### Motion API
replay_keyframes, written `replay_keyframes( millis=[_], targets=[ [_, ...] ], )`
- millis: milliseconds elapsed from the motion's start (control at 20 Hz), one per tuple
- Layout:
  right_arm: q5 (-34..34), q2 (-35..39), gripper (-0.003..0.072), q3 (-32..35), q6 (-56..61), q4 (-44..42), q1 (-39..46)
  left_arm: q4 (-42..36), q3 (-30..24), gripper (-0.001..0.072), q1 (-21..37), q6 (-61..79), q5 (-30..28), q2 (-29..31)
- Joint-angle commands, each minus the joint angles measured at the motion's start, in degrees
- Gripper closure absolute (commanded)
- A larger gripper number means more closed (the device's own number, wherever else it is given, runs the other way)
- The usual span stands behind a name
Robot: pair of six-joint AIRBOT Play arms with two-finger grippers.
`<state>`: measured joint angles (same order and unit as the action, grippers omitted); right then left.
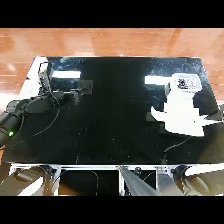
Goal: Fold the box and place the chain.
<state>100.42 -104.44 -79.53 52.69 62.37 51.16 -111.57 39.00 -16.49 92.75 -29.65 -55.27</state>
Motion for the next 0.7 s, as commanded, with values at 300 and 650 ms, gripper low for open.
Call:
replay_keyframes(
  millis=[300, 650],
  targets=[
    [-0.98, 14.82, 0.0657, 11.08, -1.31, -9.64, -11.52, -0.39, 0.07, 0.0080, -0.04, -0.24, -5.16, 0.00],
    [-2.45, 27.36, 0.0652, 22.88, -1.44, -14.82, -23.56, -0.39, 0.07, 0.0080, -0.04, -0.24, -6.03, 0.00]
  ],
)
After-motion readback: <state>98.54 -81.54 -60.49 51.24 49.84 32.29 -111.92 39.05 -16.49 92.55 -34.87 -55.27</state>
